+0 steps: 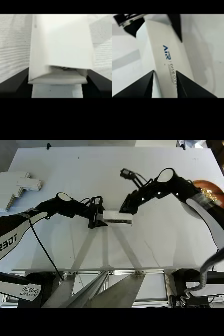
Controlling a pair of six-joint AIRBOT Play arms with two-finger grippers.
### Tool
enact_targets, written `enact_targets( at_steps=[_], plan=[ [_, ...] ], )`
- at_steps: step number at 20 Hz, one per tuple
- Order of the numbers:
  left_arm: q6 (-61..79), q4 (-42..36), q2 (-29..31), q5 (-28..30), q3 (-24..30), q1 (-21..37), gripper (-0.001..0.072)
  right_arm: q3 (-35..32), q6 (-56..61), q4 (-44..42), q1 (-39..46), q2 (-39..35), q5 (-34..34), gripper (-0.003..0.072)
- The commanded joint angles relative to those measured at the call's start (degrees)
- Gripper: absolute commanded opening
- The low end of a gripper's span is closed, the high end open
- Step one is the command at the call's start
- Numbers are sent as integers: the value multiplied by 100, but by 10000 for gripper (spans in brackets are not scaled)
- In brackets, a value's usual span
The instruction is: Fold the box and place the chain.
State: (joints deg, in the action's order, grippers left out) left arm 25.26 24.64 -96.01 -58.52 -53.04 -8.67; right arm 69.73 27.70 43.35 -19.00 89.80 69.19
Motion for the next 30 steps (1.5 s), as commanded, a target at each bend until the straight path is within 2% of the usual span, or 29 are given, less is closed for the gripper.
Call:
enact_targets(
  at_steps=[1, 3, 10, 11, 19, 25, 28, 30],
  plan=[
    [2, 2, 0, 2, -2, 0, 395, 22, -295, 175, -79, 94, 328, 280],
    [2, 2, 0, 2, -2, 0, 395, 22, -603, 501, -175, 70, 304, 326],
    [2, 2, 0, 2, -2, 0, 395, 22, -693, 1303, -529, -280, -597, 276],
    [2, 2, 0, 2, -2, 0, 395, 20, -693, 1370, -570, -317, -605, 228],
    [2, 2, 0, 2, -2, 0, 395, 15, -675, 1539, -916, -348, -256, 223],
    [4, 2, 0, 2, -2, 0, 395, -42, -339, 2011, -962, -328, -304, 219],
    [2, 2, 0, 2, -2, 0, 395, -42, 153, 2251, -962, -323, -564, 210],
    [2, 2, 0, 0, -2, 0, 395, -42, 278, 2210, -962, -323, -627, 173]
  ],
)
